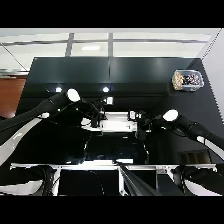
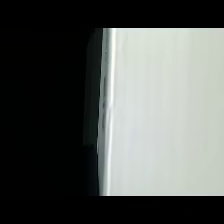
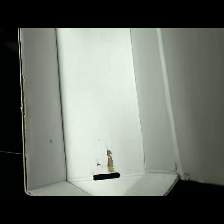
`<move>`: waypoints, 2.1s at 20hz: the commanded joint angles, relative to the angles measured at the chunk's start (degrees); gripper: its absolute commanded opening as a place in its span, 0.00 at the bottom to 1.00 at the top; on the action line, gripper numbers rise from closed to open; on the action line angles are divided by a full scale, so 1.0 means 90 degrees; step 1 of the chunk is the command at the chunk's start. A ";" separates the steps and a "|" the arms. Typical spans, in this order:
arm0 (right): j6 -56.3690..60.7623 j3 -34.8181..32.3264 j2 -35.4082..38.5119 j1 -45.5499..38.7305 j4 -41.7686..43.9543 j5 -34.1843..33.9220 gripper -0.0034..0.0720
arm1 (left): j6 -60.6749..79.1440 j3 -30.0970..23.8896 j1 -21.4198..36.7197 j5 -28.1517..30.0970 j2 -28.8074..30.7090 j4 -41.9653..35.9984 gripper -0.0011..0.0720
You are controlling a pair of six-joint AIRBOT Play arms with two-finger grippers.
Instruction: Fold the box and place the chain.
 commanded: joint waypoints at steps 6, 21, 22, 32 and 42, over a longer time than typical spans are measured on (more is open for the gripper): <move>0.0058 0.0019 -0.0044 0.0027 -0.0017 -0.0124 0.92 | 0.0005 0.0002 0.0005 0.0017 -0.0005 0.0000 0.05; 0.0374 0.0114 -0.0148 0.0197 -0.0474 -0.0129 0.85 | 0.0005 0.0002 0.0005 0.0019 -0.0005 0.0000 0.05; 0.0374 0.0114 -0.0148 0.0197 -0.0474 -0.0129 0.84 | 0.0005 0.0002 0.0005 0.0019 -0.0005 0.0000 0.05; 0.0330 0.0114 -0.0148 0.0197 -0.0500 -0.0061 0.67 | -0.1251 0.0277 0.0104 -0.0840 0.0369 0.0675 0.98; 0.0257 0.0114 -0.0148 0.0197 -0.0520 0.0044 0.34 | -0.4430 0.0459 0.0515 -0.3796 0.1945 0.1753 0.05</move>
